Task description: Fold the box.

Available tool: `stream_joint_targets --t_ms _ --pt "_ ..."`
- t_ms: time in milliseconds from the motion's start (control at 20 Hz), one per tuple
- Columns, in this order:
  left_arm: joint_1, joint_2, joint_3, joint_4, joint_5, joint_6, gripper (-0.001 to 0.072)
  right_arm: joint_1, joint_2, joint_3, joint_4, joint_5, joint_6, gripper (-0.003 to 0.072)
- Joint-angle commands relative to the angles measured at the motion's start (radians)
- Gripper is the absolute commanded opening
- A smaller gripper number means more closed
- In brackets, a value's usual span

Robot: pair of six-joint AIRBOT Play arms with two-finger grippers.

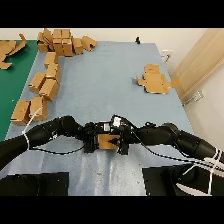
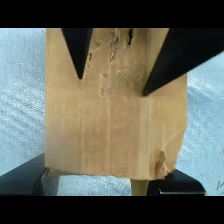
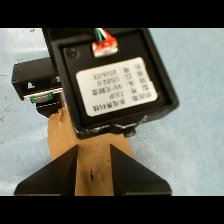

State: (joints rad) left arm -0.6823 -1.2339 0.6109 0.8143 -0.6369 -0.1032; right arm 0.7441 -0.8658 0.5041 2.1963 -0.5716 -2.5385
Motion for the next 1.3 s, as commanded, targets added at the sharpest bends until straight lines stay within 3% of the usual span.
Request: stream_joint_targets --t_ms 0,50,150,400,800,950,1250 --pt "0.0 0.0 0.001 0.0 0.0 0.0 0.0525 0.005 0.003 0.002 -0.064 -0.018 -0.002 0.0306" --pt "0.0 0.0 0.001 0.0 0.0 0.0 0.0525 0.005 0.003 0.002 -0.071 -0.029 -0.002 0.0307" --pt "0.0 0.0 0.001 0.0 0.0 0.0 0.0525 0.005 0.004 0.002 -0.082 -0.04 -0.007 0.0478" --pt "0.0 0.0 0.001 0.0 0.0 0.0 0.0525 0.006 0.021 0.0 -0.109 -0.011 -0.17 0.0478" --pt "0.0 0.0 0.001 0.0 0.0 0.0 0.0525 0.037 0.017 -0.003 -0.141 0.025 -0.19 0.0473" --pt "0.0 0.0 0.001 0.0 0.0 0.0 0.0525 0.037 0.019 -0.003 -0.148 0.044 -0.193 0.0396" --pt "0.0 0.0 0.001 0.0 0.0 0.0 0.0525 0.037 0.039 -0.002 -0.14 0.042 -0.193 0.0393"
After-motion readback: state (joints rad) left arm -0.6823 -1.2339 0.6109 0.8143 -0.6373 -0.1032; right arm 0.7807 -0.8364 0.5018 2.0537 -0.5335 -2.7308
